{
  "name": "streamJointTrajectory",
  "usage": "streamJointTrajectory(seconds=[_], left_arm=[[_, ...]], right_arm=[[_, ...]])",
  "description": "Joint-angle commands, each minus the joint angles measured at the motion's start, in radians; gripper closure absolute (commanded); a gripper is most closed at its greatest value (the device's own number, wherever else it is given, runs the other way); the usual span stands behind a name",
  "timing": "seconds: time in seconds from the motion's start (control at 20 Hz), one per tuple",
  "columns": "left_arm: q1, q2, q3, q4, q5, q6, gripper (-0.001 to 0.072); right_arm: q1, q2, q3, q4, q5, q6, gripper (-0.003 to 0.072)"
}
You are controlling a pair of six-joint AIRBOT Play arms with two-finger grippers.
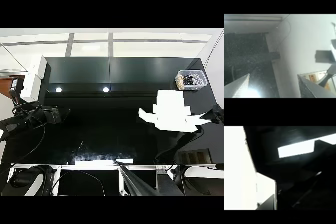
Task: Fold the box and place the chain.
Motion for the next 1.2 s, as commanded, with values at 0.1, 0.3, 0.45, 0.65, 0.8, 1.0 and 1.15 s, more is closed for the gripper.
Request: streamJointTrajectory(seconds=[0.1,0.3,0.45,0.65,0.8,1.0,1.15], left_arm=[[-0.001,0.0,0.0,-0.014,-0.005,0.0,0.0009],[-0.001,0.0,0.0,-0.022,-0.008,0.0,0.0009],[-0.001,0.0,0.0,-0.023,-0.008,0.0,0.0009],[-0.001,0.0,0.0,-0.068,-0.008,0.0,0.0009],[-0.001,-0.011,0.0,-0.047,-0.006,0.0,0.001],[-0.001,-0.158,0.0,-0.139,-0.029,0.043,0.001],[0.007,-0.377,0.002,-0.434,-0.109,0.38,0.001]], right_arm=[[0.087,0.09,-0.014,0.106,-0.06,-0.009,0.0662],[0.223,0.183,-0.086,0.239,-0.027,-0.032,0.0662],[0.36,0.311,-0.219,0.347,0.107,-0.051,0.0662],[0.568,0.562,-0.47,0.355,0.352,-0.007,0.0662],[0.694,0.732,-0.643,0.355,0.511,-0.006,0.0662],[0.813,0.799,-0.725,0.357,0.523,-0.005,0.0662],[0.886,0.799,-0.727,0.356,0.565,0.007,0.0662]])
